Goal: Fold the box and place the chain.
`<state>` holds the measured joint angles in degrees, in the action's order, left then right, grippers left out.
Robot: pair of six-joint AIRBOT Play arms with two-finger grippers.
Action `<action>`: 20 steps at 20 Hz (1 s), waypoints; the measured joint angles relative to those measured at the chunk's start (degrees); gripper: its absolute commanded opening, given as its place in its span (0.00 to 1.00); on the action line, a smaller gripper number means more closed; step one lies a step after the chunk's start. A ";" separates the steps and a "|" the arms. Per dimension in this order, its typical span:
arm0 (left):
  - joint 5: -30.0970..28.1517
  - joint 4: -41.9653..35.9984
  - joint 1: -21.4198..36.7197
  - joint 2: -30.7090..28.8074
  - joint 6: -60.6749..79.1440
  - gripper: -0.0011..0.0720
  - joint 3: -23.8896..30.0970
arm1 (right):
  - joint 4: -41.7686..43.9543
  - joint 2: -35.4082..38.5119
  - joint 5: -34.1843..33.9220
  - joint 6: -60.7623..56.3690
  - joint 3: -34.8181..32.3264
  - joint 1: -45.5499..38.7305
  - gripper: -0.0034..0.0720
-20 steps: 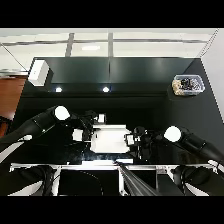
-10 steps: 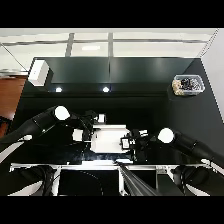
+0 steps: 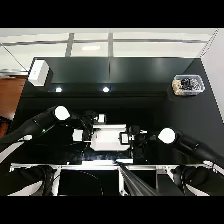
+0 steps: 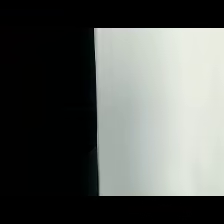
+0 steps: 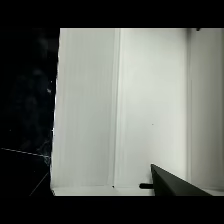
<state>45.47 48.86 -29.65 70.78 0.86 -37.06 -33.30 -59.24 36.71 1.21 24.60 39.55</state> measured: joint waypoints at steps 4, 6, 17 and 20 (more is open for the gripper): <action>0.00 0.02 0.00 0.02 -0.07 0.05 0.00 | -0.94 3.89 -0.55 -2.54 0.33 -2.71 0.99; 0.04 0.02 0.00 0.02 -0.13 0.05 0.00 | -0.92 5.27 -0.55 -3.72 0.39 -4.20 0.99; 0.13 0.02 0.00 0.00 0.02 0.05 0.02 | 4.09 3.06 -2.78 -1.03 0.42 -5.95 0.99; 0.22 0.02 0.00 0.00 0.04 0.06 0.00 | 8.39 1.68 -0.74 4.52 0.42 -5.95 0.99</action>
